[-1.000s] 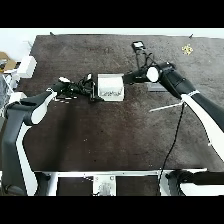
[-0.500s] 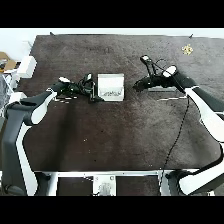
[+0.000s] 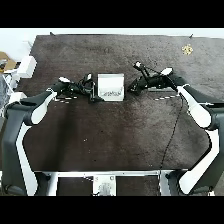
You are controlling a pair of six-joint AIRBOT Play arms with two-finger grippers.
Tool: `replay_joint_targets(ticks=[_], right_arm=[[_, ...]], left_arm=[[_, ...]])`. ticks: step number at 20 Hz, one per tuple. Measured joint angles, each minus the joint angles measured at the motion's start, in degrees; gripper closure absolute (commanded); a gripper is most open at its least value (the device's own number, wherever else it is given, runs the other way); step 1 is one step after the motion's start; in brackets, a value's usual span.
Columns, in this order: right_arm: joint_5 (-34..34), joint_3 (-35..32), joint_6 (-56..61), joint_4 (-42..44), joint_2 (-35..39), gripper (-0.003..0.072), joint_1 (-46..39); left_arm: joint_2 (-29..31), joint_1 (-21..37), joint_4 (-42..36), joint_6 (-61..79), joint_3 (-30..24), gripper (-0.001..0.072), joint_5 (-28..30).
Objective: Fold the box and place the chain.
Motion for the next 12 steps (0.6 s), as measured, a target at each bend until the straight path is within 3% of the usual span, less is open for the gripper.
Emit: replay_joint_targets(ticks=[6,12], right_arm=[[3.7,0.7,-13.0,4.1,-0.8,0.0376,0.0],[4.4,0.8,-18.8,7.9,-1.6,0.0378,-0.1]], left_arm=[[0.0,0.0,0.0,0.0,0.0,0.0352,0.0],[0.0,0.1,0.0,0.0,0.0,0.0352,0.0]])
